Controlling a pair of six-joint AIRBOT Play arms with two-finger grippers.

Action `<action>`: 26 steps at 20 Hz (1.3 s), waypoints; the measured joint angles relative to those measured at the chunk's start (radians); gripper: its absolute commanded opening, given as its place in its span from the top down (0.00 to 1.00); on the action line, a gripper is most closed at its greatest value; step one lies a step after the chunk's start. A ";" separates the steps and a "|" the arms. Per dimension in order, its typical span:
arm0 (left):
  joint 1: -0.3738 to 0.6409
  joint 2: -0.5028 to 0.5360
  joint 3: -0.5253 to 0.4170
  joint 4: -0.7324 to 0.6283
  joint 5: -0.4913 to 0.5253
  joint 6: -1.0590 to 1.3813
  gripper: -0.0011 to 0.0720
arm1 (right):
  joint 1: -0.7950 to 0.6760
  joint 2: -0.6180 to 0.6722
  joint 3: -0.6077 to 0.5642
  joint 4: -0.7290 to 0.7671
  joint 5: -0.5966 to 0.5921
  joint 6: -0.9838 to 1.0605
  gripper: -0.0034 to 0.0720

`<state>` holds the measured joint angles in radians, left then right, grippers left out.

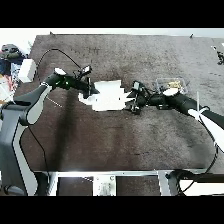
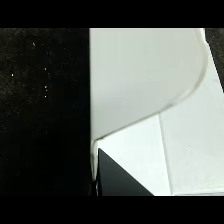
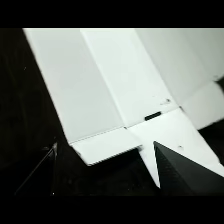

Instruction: Fold the box and place the chain.

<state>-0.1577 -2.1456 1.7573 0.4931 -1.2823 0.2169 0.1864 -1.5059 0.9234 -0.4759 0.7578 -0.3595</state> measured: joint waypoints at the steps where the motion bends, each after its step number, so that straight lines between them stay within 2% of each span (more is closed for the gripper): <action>1: 0.000 0.000 0.000 0.000 0.000 0.000 0.97 | 0.019 -0.010 0.000 -0.027 -0.014 -0.008 0.08; 5: 0.000 0.000 0.000 0.000 0.000 0.000 0.97 | 0.075 -0.043 0.013 -0.091 -0.079 -0.026 0.08; 13: 0.000 0.000 0.000 -0.001 0.000 0.000 0.97 | 0.106 -0.118 0.108 -0.120 -0.156 -0.008 0.08; 21: 0.000 0.000 0.000 -0.003 0.001 0.000 0.97 | 0.085 -0.097 0.182 -0.123 -0.170 0.039 0.08; 26: 0.000 0.000 0.000 -0.004 0.002 0.000 0.97 | 0.043 -0.146 0.280 -0.124 -0.108 0.060 0.08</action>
<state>-0.1581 -2.1460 1.7573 0.4892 -1.2800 0.2165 0.2295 -1.6516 1.2037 -0.6003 0.6495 -0.2996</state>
